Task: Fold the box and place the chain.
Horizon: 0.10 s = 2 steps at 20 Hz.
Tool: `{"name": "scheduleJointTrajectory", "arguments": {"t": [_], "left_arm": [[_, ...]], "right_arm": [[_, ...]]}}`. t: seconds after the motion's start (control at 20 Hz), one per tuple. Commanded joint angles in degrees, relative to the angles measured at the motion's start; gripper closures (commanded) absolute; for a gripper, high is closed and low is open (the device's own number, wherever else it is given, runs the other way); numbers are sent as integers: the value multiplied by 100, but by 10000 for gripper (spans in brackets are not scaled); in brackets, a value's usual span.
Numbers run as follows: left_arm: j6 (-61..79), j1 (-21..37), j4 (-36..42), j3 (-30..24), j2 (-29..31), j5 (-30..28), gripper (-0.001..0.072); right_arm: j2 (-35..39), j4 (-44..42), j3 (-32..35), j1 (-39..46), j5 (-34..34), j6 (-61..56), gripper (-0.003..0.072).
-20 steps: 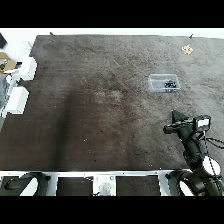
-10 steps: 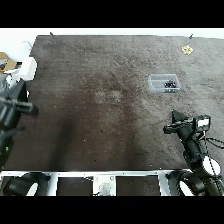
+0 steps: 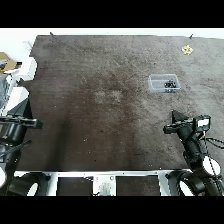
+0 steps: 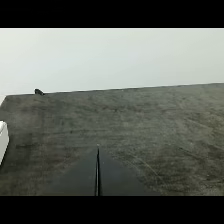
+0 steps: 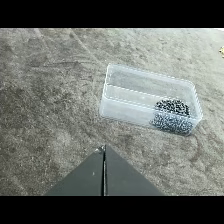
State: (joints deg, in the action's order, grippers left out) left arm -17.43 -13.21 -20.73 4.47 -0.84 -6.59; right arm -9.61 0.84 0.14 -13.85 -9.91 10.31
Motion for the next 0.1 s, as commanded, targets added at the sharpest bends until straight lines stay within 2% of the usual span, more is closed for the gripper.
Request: {"name": "scheduleJointTrajectory", "arguments": {"t": [0.0,0.05], "left_arm": [[-13,-7,-4,-44,46,-22,696],[-13,-9,-4,-44,46,0,696]], "right_arm": [[4,-2,2,-2,0,-2,683],[4,-2,2,-2,0,-2,682]]}}
